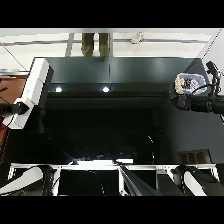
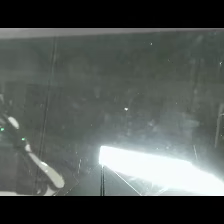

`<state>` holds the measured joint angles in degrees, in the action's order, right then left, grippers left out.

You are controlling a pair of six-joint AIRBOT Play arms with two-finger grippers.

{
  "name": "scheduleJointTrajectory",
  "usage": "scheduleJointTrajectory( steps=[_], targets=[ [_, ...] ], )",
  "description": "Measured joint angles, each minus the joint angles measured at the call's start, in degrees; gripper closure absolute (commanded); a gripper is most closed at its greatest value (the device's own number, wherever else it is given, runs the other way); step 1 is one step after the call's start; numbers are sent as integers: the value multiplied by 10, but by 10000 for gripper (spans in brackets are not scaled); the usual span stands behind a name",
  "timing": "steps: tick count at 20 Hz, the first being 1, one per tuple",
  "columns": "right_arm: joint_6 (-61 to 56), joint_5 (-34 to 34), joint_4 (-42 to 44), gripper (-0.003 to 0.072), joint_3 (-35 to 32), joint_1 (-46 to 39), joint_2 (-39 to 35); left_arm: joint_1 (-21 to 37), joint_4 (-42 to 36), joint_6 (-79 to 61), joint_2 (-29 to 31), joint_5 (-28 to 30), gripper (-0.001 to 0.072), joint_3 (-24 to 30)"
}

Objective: Fold the box and place the chain.

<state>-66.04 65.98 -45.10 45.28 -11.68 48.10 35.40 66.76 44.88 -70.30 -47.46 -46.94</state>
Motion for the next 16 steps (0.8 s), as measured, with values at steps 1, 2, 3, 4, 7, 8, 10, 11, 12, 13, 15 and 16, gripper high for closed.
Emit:
scheduleJointTrajectory(
  steps=[1,2,3,4,7,8,10,11,12,13,15,16],
  targets=[
    [0,-5,0,677,0,0,0,-4,-4,-8,-7,6,478,0],
    [-2,-8,0,677,0,0,0,-9,-5,-14,-13,11,472,0],
    [-5,-10,0,677,0,0,0,-13,-7,-19,-18,19,377,0],
    [-5,-12,0,677,0,0,0,-18,-9,-22,-23,25,215,0],
    [-9,-15,0,677,0,0,0,-27,-13,-27,-32,42,-11,0],
    [-10,-16,0,677,0,0,0,-29,-12,-27,-32,46,-11,-3],
    [-11,-16,0,677,0,0,0,-31,-13,-25,-28,45,-11,-15],
    [-11,-16,2,677,0,0,0,-33,-19,-22,-21,44,-11,-25],
    [0,-16,4,677,0,0,0,-35,-26,-17,-12,37,-11,-34],
    [19,-15,9,676,2,0,0,-37,-35,-12,-3,30,-10,-43],
    [49,-16,12,677,12,0,0,-43,-72,1,23,15,5,-56],
    [59,-15,14,677,20,0,0,-49,-93,6,37,5,98,-59]
  ],
)
